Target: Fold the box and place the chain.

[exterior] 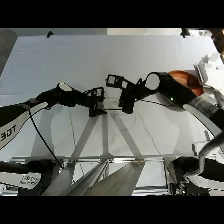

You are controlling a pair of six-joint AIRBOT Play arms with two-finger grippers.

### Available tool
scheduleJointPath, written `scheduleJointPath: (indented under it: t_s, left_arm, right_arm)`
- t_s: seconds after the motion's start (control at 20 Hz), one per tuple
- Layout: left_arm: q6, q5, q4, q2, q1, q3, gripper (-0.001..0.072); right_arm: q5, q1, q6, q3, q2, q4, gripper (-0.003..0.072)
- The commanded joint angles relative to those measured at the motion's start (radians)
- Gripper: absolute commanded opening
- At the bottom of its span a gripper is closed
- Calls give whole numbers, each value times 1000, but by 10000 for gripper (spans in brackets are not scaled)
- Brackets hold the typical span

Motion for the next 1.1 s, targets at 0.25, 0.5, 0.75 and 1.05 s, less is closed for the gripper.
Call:
scheduleJointPath:
  t_s: [0.25,0.5,0.75,1.05]
  left_arm:
    - [1,-2,2,0,0,0,258]
    - [1,-1,2,0,0,0,258]
    - [1,-1,2,0,0,0,258]
    - [1,-1,1,0,0,0,258]
  right_arm:
    - [-72,22,-4,-46,9,-5,332]
    - [2,22,-4,-46,10,5,419]
    - [6,21,-5,-45,17,5,487]
    - [-59,4,10,-45,120,102,264]
